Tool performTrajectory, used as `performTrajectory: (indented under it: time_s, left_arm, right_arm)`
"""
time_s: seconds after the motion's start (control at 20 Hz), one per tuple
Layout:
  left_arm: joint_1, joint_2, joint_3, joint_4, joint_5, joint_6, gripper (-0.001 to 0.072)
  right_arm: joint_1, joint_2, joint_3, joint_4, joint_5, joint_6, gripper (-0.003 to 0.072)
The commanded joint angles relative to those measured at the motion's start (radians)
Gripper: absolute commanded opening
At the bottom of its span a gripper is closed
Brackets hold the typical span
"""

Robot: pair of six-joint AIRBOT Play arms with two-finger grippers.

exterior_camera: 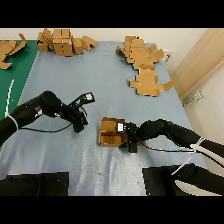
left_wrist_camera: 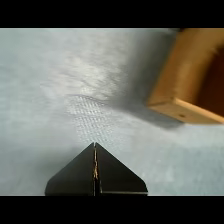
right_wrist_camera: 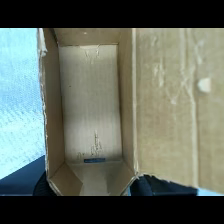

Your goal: Fold the box.

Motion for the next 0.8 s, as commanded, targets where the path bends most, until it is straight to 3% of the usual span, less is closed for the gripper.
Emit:
performTrajectory:
  time_s: [0.0, 0.15, 0.25, 0.3, 0.75]
  left_arm:
    - [-0.024, 0.075, -0.148, -0.102, 0.016, 0.329, 0.0012]
    - [-0.067, 0.082, -0.202, -0.101, 0.021, 0.403, 0.002]
    - [-0.097, 0.08, -0.204, -0.106, 0.04, 0.402, 0.0613]
    - [-0.111, 0.08, -0.204, -0.115, 0.061, 0.399, 0.0662]
    - [-0.233, 0.078, -0.204, -0.181, 0.186, 0.375, 0.0693]
  right_arm:
    - [0.0, 0.001, 0.0, 0.0, 0.0, 0.0, 0.0503]
    - [0.0, 0.001, 0.0, 0.0, 0.001, 0.0, 0.0507]
    - [0.0, 0.001, 0.0, 0.0, 0.0, 0.0, 0.0507]
    - [0.0, 0.001, 0.0, 0.0, 0.001, 0.0, 0.0507]
    - [0.0, 0.001, 0.0, 0.0, 0.0, 0.0, 0.0507]
